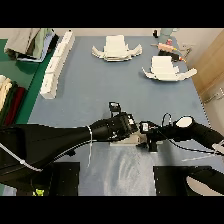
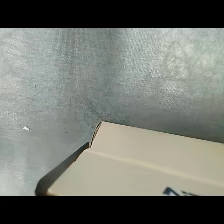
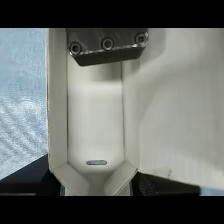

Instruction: Fold the box.

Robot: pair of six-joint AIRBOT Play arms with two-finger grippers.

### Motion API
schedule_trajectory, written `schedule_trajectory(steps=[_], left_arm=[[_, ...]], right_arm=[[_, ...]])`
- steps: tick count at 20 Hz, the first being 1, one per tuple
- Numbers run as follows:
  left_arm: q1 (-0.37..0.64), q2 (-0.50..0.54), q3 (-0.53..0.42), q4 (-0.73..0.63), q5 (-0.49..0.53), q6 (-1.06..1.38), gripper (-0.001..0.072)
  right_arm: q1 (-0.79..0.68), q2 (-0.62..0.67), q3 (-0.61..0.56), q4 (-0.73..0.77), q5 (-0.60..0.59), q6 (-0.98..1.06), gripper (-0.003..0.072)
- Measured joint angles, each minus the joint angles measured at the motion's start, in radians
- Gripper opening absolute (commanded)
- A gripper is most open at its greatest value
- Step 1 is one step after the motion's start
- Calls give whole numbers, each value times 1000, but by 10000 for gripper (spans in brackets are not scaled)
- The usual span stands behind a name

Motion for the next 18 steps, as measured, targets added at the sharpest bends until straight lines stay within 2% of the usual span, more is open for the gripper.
schedule_trajectory(steps=[1, 12, 13, 16, 17, 18], left_arm=[[0, -1, 0, 7, 9, -4, 492], [5, 21, 12, 2, -27, 18, 491], [9, 32, 13, 2, -31, 18, 461], [23, 59, 14, -2, -39, 19, 462], [26, 65, 14, -6, -45, 20, 426], [29, 69, 11, -12, -45, 21, 280]], right_arm=[[0, 0, 0, 1, 1, 3, 510], [0, 0, 0, 0, 1, 0, 510], [0, 0, 0, 0, 1, 0, 510], [0, 0, 0, 0, 1, 0, 510], [0, 0, 0, 0, 1, 0, 510], [0, 0, 0, 0, 2, -1, 510]])
